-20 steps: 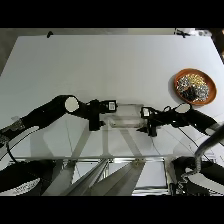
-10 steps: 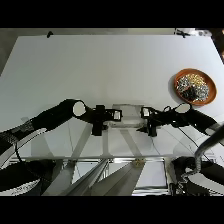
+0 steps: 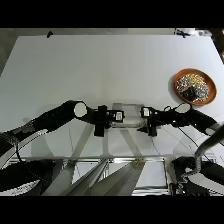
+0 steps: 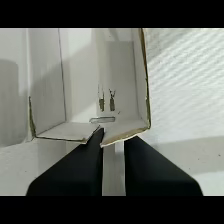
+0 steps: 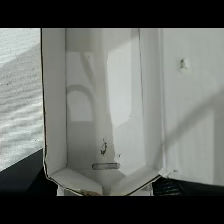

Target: Fold the box and place the chain.

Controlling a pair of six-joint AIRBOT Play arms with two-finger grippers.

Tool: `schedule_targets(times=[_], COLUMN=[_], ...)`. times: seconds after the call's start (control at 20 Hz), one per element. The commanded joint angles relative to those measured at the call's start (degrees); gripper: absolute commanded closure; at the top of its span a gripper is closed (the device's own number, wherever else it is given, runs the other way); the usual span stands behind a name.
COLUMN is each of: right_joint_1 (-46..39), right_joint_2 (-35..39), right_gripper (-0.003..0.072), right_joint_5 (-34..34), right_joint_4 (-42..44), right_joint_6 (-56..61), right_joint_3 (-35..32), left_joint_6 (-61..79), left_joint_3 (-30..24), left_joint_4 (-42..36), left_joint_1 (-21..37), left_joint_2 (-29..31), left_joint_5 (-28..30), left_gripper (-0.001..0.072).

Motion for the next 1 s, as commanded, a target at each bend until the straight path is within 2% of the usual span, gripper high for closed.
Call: schedule_targets(times=[0.0,0.1,0.35,0.5,0.6,0.7,0.85,0.95], right_joint_1=[0.04,0.04,0.04,0.04,0.04,0.04,0.04,0.04], right_joint_2=[-0.02,-0.02,-0.02,-0.02,-0.02,-0.02,-0.02,-0.02], right_gripper=[0.0275,0.0275,0.0275,0.0275,0.0275,0.0275,0.0275,0.0275], right_joint_5=[0.02,0.02,0.04,0.04,0.02,0.04,0.04,0.04], right_joint_4=[-0.02,-0.02,-0.02,0.0,0.0,0.0,-0.02,-0.02], right_joint_6=[-0.04,-0.04,-0.02,-0.04,-0.04,-0.04,-0.04,-0.02], right_joint_3=[0.0,0.0,0.0,0.0,0.0,0.0,0.0,0.0], left_joint_6=[0.11,0.11,0.11,0.07,-0.17,-0.17,-0.15,-0.17], left_joint_3=[0.02,0.02,0.02,0.02,0.02,0.02,0.02,0.02], left_joint_4=[-0.83,-0.94,-1.53,-2.32,-2.49,-2.54,-2.51,-2.54], left_joint_1=[-0.04,-0.87,-4.07,-4.44,-4.59,-4.92,-5.03,-5.03], left_joint_2=[-0.04,-0.04,-0.37,-1.64,-2.58,-3.19,-3.54,-3.54], left_joint_5=[1.55,1.7,6.54,6.58,6.6,6.64,6.69,7.23], left_gripper=[0.0578,0.0578,0.0577,0.0574,0.0537,0.0433,0.0429,0.0369])
